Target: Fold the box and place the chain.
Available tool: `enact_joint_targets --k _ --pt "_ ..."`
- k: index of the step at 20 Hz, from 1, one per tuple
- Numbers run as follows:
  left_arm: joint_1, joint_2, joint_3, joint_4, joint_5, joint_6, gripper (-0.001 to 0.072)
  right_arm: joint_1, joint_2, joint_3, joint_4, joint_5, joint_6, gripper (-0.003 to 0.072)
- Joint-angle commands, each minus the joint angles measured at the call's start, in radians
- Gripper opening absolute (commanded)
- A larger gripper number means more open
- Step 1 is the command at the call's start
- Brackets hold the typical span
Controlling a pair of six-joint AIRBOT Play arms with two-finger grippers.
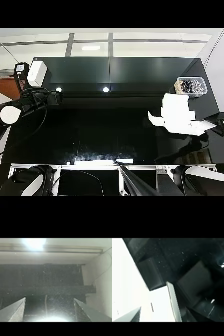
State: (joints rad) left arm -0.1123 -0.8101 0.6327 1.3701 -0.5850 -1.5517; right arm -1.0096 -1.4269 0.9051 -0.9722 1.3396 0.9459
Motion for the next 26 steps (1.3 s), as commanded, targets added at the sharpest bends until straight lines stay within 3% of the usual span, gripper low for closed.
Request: enact_joint_targets --k 1,2,4,5,11,16,19,26 --pt "0.0 -0.002 0.001 0.0 0.001 0.0 0.0711 0.051 -0.073 0.017 -0.003 0.024 -0.025 0.0601" --pt "0.0 -0.002 0.001 0.0 0.001 0.0 0.0711 0.066 -0.091 0.017 -0.006 0.027 -0.032 0.0588" --pt "0.0 -0.002 0.001 0.0 0.001 0.0 0.0711 0.082 -0.097 0.017 0.019 0.023 -0.099 0.0072" --pt "0.0 -0.002 0.001 0.0 0.0 0.0 0.0711 0.083 -0.095 0.018 0.052 0.035 -0.12 0.0025" --pt "0.0 -0.002 0.001 -0.003 0.002 0.0 0.0711 0.102 -0.032 0.019 0.14 0.21 -0.17 0.0034" --pt "-0.001 -0.002 0.001 -0.004 -0.001 0.0 0.071 0.263 0.079 -0.043 0.249 0.194 -0.172 0.0034" --pt "-0.001 -0.002 0.001 -0.098 -0.021 0.0 0.0711 0.431 0.176 -0.136 0.304 0.076 -0.168 0.0043" --pt "-0.029 -0.024 0.0 -0.197 -0.15 0.002 0.0711 0.882 0.563 -0.484 0.586 -0.427 -0.154 0.0043"
